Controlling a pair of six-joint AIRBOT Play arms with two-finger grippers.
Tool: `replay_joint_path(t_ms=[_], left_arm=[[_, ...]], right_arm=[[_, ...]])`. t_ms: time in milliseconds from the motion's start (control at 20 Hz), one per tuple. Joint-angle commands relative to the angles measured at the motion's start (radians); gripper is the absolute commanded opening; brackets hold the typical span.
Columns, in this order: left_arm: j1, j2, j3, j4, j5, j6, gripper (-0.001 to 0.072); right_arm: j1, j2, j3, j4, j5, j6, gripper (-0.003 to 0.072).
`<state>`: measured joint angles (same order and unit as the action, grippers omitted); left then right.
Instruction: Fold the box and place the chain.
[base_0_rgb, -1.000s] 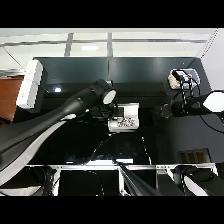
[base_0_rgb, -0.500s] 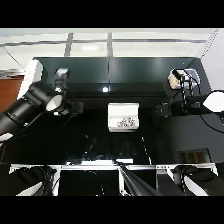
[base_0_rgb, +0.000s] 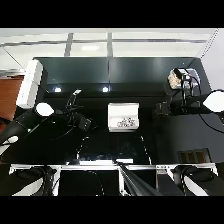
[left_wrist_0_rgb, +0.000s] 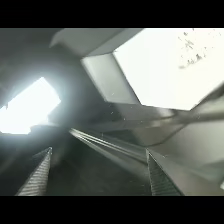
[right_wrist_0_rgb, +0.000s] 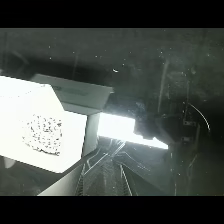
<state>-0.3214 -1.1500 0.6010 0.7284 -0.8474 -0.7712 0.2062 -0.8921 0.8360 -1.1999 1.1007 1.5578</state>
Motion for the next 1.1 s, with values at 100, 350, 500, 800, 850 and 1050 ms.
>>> replay_joint_path(t_ms=[100,350,500,800,850,1050], left_arm=[[-0.008,-0.027,-0.018,-0.113,0.045,0.795,0.0715],[-0.077,-0.117,0.039,-0.221,0.026,1.054,0.0715],[-0.1,-0.196,0.094,-0.318,0.034,1.076,0.0715],[-0.164,-0.259,0.13,-0.282,0.028,1.051,0.0715],[-0.176,-0.263,0.131,-0.247,0.027,1.049,0.0714],[-0.187,-0.263,0.132,-0.232,0.034,1.028,0.0714]], right_arm=[[0.0,0.0,0.0,0.002,-0.002,0.029,0.0277],[0.0,0.0,0.0,0.002,-0.002,0.055,0.0278],[0.0,0.0,0.0,0.002,-0.002,0.055,0.0277],[0.0,0.0,0.0,0.002,0.001,0.055,0.0278],[0.0,0.0,0.0,0.002,0.002,0.055,0.0278],[0.0,0.0,0.0,0.002,0.001,0.055,0.0277]])
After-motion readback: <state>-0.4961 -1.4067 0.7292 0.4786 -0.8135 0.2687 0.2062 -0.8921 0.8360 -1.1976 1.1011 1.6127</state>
